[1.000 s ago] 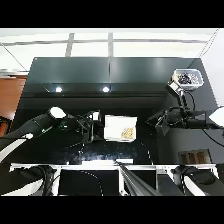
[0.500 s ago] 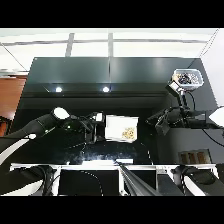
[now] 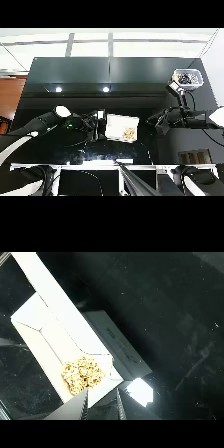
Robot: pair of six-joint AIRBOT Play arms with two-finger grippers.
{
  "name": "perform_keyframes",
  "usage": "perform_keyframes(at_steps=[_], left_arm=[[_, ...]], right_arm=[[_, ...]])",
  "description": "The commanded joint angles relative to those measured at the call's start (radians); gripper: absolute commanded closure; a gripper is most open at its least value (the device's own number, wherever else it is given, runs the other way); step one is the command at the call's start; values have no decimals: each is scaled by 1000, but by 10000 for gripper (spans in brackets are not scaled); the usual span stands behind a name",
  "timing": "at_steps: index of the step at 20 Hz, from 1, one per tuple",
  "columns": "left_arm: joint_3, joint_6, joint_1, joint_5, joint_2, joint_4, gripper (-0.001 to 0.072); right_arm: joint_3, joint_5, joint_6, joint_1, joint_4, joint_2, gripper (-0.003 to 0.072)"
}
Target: Fold the box and place the chain.
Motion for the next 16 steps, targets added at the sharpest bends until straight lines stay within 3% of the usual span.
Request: perform_keyframes(at_steps=[1, 11, 13, 14, 16], left_arm=[[2, -1, 0, 3, -1, -3, -4], [12, 25, -59, 7, -9, 81, -2], [12, 7, -62, 27, -9, 84, 28], [12, -2, -62, 36, -9, 82, 90], [12, -11, -62, 49, -8, 77, 354]], right_arm=[[1, 0, 0, 0, 1, 1, 467], [1, 0, 0, 0, 1, 1, 468], [1, 0, 0, 0, 1, 1, 467], [1, 0, 0, 0, 0, 1, 468], [1, 0, 0, 0, 1, 1, 467]])
